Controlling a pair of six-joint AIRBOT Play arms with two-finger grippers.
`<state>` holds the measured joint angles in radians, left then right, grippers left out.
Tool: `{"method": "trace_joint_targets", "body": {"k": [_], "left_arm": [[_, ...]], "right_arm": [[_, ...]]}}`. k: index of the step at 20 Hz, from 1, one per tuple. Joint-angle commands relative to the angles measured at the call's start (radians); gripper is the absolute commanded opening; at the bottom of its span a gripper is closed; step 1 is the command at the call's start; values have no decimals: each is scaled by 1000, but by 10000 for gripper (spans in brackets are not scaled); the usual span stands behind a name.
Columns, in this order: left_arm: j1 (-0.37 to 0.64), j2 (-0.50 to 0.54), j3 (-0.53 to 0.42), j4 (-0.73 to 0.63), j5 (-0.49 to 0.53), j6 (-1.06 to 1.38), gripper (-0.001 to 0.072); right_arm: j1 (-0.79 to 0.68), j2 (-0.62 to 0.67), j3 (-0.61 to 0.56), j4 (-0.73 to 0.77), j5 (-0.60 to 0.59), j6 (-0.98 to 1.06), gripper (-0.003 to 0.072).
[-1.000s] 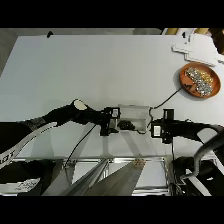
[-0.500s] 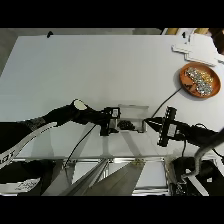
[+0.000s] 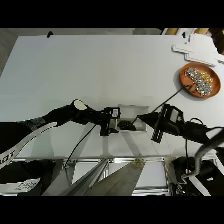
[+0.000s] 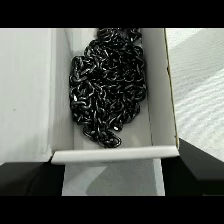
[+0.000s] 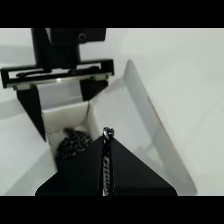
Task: Fold the box and place the chain.
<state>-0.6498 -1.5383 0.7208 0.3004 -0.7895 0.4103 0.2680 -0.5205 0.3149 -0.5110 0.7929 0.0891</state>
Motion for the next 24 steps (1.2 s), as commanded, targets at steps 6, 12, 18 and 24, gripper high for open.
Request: {"method": "trace_joint_targets", "body": {"k": [6, 12, 18, 24], "left_arm": [[0, 0, 0, 0, 0, 0, 170], [0, 0, 0, 0, 0, 0, 170], [0, 0, 0, 0, 0, 0, 170], [0, 0, 0, 0, 0, 0, 170]], "right_arm": [[1, -224, 1, -13, 1, -18, 22], [1, -231, 21, -39, 30, -5, 204], [-97, -232, 305, -380, 183, 111, 179], [-239, -365, 327, -483, 202, 80, 155]]}}
